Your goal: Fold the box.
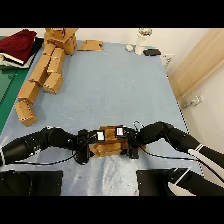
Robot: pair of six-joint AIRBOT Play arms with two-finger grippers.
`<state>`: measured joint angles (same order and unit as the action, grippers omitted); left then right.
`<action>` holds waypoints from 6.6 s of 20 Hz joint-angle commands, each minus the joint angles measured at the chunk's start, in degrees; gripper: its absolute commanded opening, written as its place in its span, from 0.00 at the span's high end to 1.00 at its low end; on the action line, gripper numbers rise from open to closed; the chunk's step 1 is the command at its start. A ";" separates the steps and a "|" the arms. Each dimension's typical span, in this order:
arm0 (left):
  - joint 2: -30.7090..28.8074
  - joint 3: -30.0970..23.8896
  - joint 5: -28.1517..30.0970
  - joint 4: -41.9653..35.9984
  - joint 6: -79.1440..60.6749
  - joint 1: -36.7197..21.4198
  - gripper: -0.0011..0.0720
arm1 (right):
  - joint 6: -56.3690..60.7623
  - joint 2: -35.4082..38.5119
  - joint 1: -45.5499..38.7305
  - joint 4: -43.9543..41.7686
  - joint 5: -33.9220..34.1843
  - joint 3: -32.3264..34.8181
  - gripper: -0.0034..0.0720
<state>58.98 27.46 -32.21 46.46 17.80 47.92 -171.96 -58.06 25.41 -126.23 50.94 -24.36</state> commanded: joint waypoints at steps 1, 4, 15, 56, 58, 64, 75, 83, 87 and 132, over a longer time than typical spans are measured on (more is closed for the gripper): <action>0.48 0.09 0.55 -1.77 0.13 1.14 0.43 | 0.00 0.02 0.04 0.00 -0.02 0.02 0.23; 0.48 0.09 0.20 -1.75 0.13 2.14 0.43 | 0.00 0.04 0.04 0.00 -0.02 0.02 0.23; 0.57 0.09 4.59 -4.33 0.24 2.45 0.44 | 0.00 0.02 0.04 0.00 -0.02 0.02 0.23; 4.02 1.46 10.36 -6.14 1.09 4.26 0.60 | 0.00 0.02 0.09 -1.33 -0.31 0.02 0.42; 4.02 1.46 10.86 -6.82 1.09 4.26 0.60 | 0.00 0.04 0.07 -1.33 -0.31 0.02 0.42; 4.02 1.46 11.21 -6.86 0.63 6.21 0.96 | 0.00 0.04 0.07 -1.31 -0.33 0.02 0.42; 4.07 1.46 10.21 -6.86 0.66 6.38 0.31 | 0.00 0.02 0.07 -1.29 -0.33 0.02 0.42; 4.00 1.46 9.05 -6.58 1.55 4.92 0.10 | 0.00 0.04 0.07 -1.27 -0.31 0.02 0.42; 2.93 1.46 8.57 -5.40 1.64 4.85 0.97 | 0.00 0.04 0.07 -1.25 -0.31 0.02 0.42; -13.00 -4.50 -5.16 16.37 88.80 -0.15 0.97 | 0.00 0.04 0.07 -0.42 -0.31 0.02 0.42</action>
<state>47.55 22.81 -32.73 60.80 106.06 49.63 -171.98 -58.06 25.43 -126.65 50.63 -24.34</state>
